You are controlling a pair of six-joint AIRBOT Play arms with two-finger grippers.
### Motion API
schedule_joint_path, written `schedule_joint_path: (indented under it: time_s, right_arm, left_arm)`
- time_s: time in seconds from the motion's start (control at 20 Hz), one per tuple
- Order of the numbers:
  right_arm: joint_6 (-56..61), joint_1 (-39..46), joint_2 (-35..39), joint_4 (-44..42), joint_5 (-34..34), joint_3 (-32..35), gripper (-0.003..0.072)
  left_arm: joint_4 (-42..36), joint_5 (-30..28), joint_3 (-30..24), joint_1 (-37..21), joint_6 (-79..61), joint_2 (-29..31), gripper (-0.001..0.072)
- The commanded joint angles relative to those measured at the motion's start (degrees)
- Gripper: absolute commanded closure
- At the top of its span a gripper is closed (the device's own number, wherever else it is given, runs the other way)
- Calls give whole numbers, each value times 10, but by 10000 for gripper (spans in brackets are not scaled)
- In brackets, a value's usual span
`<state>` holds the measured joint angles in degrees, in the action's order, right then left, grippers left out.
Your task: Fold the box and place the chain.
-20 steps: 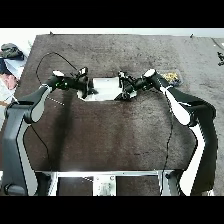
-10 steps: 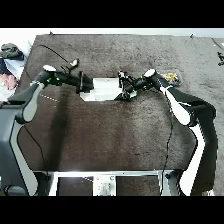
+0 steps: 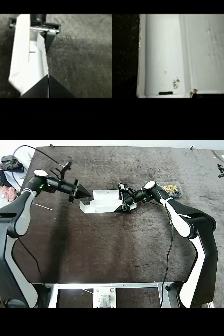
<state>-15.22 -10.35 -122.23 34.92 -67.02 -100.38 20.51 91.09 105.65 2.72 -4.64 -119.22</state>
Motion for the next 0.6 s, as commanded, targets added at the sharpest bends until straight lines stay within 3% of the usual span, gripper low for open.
schedule_joint_path:
  time_s: [0.0,0.25,0.55]
  right_arm:
    - [0,0,0,0,0,0,280]
    - [0,0,0,0,-1,0,279]
    - [0,0,0,0,0,0,280]
  left_arm:
    - [35,-81,0,40,46,2,698]
    - [52,-241,0,60,50,2,698]
    - [48,-287,-9,61,51,-3,698]
